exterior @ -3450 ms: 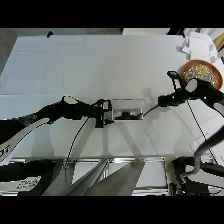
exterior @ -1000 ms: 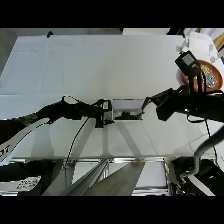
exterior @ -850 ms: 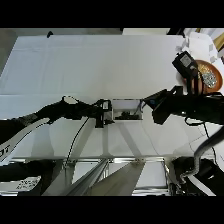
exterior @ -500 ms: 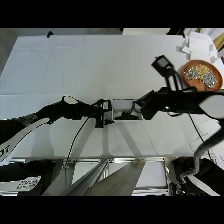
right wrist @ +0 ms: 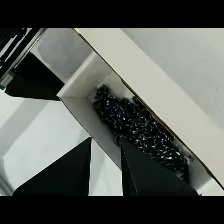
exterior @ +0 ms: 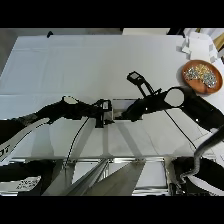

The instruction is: Fold the box and place the chain.

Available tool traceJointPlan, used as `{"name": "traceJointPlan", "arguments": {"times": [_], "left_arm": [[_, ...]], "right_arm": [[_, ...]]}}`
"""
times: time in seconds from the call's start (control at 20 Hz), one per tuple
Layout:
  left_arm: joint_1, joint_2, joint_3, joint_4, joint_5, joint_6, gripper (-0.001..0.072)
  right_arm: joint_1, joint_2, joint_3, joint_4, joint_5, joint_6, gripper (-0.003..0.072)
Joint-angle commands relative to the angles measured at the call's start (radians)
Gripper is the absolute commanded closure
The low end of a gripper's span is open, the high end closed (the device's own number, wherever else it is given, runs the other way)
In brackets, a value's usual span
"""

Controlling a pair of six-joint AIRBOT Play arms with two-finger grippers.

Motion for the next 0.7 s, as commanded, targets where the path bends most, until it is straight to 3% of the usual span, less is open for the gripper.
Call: {"name": "traceJointPlan", "arguments": {"times": [0.0,0.15,0.35,0.5,0.65], "left_arm": [[0.000,0.001,0.000,0.000,0.000,0.000,0.0559],[0.000,0.001,0.000,0.000,0.000,0.000,0.0559],[0.000,0.001,0.000,0.000,0.000,0.000,0.0559],[0.000,0.001,0.000,0.000,0.000,0.000,0.0559],[0.000,0.001,0.000,0.000,0.000,0.000,0.0559]], "right_arm": [[0.013,0.002,0.000,-0.054,0.013,-0.016,0.0481],[-0.011,0.108,0.000,-0.160,0.025,0.064,0.0490],[-0.175,0.268,0.000,-0.180,0.068,0.122,0.0491],[-0.320,0.283,0.000,-0.184,0.147,0.123,0.0490],[-0.430,0.251,-0.001,-0.187,0.139,0.149,0.0485]]}}
